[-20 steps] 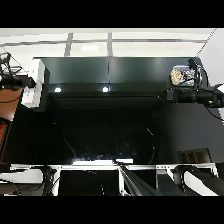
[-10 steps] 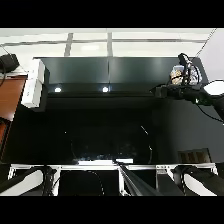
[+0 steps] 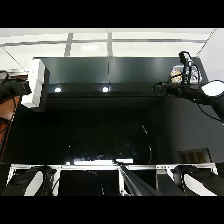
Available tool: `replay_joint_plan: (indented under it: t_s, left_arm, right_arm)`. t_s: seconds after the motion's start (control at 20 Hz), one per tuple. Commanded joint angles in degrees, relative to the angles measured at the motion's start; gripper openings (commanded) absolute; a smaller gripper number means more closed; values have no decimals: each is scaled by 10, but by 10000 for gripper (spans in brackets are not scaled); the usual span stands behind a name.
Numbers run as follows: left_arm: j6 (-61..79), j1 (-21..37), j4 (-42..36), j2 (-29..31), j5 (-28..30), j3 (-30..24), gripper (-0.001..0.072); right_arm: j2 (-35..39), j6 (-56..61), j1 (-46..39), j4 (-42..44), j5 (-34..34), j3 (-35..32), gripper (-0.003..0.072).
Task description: Fold the box and place the chain.
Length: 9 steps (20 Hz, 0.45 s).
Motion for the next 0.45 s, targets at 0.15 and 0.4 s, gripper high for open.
replay_joint_plan:
  t_s: [0.15,0.4]
  left_arm:
    - [5,-2,0,24,19,-27,27]
    - [5,-2,0,21,19,-27,27]
  right_arm:
    - [0,0,1,-2,-3,0,13]
    - [0,0,1,-2,-3,0,13]
